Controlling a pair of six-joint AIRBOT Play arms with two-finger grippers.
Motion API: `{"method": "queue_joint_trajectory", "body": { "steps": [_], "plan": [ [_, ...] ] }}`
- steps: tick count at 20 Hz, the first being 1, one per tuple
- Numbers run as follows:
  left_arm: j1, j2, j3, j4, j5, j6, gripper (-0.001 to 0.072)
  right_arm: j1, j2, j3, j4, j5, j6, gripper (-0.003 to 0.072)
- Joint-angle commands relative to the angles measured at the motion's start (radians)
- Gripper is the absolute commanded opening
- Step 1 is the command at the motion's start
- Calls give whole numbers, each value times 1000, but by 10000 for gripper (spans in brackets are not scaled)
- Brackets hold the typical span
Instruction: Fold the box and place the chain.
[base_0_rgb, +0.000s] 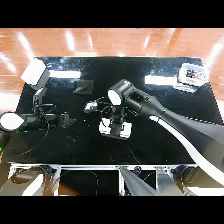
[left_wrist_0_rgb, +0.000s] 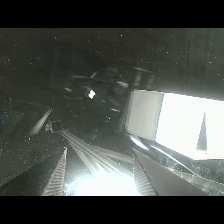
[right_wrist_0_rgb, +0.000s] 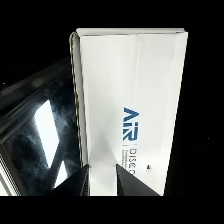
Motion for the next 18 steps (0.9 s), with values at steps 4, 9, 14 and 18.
{"method": "queue_joint_trajectory", "body": {
  "steps": [4, 9, 14, 18],
  "plan": [
    [-1, 0, 0, 0, 0, 0, 507, 22, -1, 0, -36, -14, 0, 202],
    [-1, 0, 0, 0, 0, 0, 508, 22, 0, 0, -37, 25, 2, 238],
    [-1, 0, 0, 0, -1, 0, 508, 22, 0, 0, -42, 31, 22, 397],
    [-1, 0, 0, 0, 0, 0, 508, 19, 11, 13, -68, 31, 35, 396]
  ]
}}
